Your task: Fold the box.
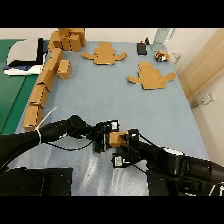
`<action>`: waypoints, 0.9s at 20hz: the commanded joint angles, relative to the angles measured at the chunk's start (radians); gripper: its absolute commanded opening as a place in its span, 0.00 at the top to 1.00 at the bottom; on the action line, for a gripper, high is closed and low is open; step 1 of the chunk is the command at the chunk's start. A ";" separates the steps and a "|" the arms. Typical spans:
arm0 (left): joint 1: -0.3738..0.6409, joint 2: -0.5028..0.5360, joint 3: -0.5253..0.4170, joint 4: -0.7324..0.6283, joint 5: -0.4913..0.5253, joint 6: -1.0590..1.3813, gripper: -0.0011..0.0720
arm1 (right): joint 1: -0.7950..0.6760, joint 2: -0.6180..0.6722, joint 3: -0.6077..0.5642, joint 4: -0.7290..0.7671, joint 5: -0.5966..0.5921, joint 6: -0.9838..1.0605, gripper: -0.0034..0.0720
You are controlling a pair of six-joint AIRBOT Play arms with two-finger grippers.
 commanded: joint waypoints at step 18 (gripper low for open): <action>0.000 0.000 0.001 0.001 0.000 0.001 0.40 | 0.000 0.066 0.018 -0.016 -0.013 0.006 0.42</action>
